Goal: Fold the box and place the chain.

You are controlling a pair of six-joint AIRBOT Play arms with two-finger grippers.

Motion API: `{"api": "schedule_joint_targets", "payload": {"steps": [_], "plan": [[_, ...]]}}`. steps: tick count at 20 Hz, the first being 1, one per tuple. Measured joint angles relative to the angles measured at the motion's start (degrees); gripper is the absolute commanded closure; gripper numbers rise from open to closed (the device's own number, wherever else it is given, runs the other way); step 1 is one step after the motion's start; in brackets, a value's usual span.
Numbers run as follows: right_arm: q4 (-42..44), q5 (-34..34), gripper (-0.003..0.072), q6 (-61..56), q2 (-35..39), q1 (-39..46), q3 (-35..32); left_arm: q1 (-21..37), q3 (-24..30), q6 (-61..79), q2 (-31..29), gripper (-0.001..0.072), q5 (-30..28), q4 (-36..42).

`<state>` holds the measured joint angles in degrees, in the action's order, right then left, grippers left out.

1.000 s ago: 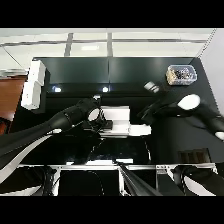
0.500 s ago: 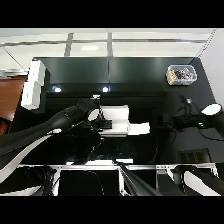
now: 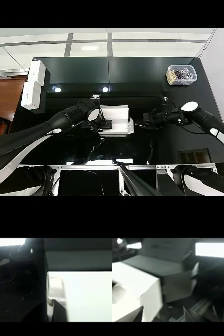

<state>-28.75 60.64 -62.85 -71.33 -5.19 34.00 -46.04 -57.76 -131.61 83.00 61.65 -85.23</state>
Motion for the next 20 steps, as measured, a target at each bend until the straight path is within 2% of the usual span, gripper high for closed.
{"api": "schedule_joint_targets", "payload": {"steps": [3,4,5,11,12,17,18,20], "plan": [[1.75,3.08,0.0158,0.98,-0.20,-1.81,2.62,0.00,0.00,-0.11,-0.02,0.0680,0.00,0.00],[2.05,3.34,0.0235,1.05,-0.26,-2.69,3.32,0.00,0.00,-0.11,0.00,0.0680,0.00,0.02],[2.25,3.34,0.0262,0.90,-0.26,-3.52,3.87,0.00,0.00,-0.11,0.00,0.0680,0.00,0.02],[0.68,1.46,0.0270,-3.61,-0.31,-8.57,6.45,0.00,0.00,0.07,-0.02,0.0680,-0.04,0.02],[-0.20,1.16,0.0347,-4.63,-0.31,-9.46,6.80,0.00,0.00,0.07,0.00,0.0680,-0.04,0.02],[-7.45,-1.57,0.0347,-9.94,-0.33,-14.08,8.28,0.00,0.00,0.04,-0.02,0.0680,-0.52,0.04],[-9.20,-2.19,0.0374,-11.23,-0.33,-15.06,8.68,0.00,0.00,0.04,0.00,0.0680,-0.57,0.07],[-12.31,-3.28,0.0377,-13.90,-0.31,-16.96,9.64,0.00,0.00,0.02,0.00,0.0680,-0.57,0.11]]}}
